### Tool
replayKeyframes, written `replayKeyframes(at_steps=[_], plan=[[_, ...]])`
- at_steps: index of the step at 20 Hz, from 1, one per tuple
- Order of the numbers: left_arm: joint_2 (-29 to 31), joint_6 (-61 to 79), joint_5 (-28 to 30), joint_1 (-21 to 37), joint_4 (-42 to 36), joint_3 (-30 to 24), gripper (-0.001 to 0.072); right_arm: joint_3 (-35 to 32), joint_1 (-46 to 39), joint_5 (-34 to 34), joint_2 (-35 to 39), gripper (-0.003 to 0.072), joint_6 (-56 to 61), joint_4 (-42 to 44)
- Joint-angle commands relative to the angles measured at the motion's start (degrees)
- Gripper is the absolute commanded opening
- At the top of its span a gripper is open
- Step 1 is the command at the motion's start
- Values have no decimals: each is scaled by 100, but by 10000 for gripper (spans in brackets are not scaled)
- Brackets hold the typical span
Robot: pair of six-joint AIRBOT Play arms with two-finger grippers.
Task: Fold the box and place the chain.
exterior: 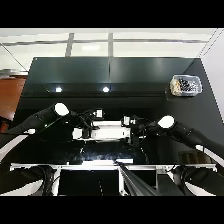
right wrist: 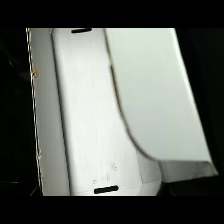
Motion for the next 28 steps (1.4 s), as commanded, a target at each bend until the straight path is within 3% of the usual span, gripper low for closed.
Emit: replayKeyframes(at_steps=[1, 22, 24, 28], plan=[[-2, -7, 4, -2, -68, 9, 34, 7, 116, -251, -160, 699, 13, -28], [-2, -7, 9, -2, -103, 9, 34, 15, 496, -737, -197, 697, 439, -501], [-2, -7, 9, -2, -103, 9, 34, 15, 496, -741, -197, 564, 446, -492], [-2, -7, 9, -2, -105, 9, 34, 15, 496, -748, -197, 564, 446, -485]])
